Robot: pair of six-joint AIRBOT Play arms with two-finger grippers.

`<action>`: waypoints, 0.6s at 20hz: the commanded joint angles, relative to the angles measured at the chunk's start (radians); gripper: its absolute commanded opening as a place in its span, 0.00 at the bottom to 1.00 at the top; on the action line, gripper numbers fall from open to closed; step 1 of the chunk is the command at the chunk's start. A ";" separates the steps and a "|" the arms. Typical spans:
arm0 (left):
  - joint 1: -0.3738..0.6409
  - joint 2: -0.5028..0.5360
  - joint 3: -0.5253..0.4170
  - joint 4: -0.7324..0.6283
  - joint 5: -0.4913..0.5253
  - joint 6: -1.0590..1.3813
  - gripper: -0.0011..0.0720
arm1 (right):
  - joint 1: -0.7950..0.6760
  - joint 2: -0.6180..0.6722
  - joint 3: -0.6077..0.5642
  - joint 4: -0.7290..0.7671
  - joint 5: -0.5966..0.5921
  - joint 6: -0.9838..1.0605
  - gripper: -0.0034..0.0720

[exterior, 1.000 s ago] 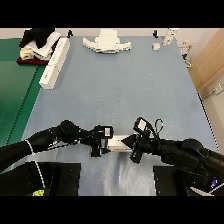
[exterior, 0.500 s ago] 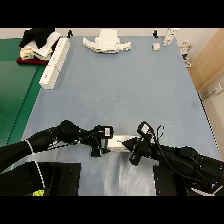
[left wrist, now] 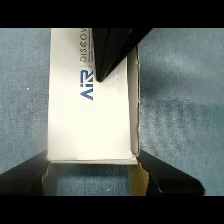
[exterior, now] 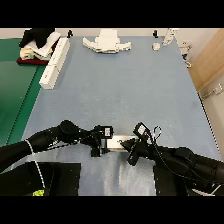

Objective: Fold the box.

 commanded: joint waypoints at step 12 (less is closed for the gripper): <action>0.000 0.000 0.000 -0.001 0.000 0.000 0.74 | -0.195 0.084 0.167 -0.233 -0.262 0.001 0.05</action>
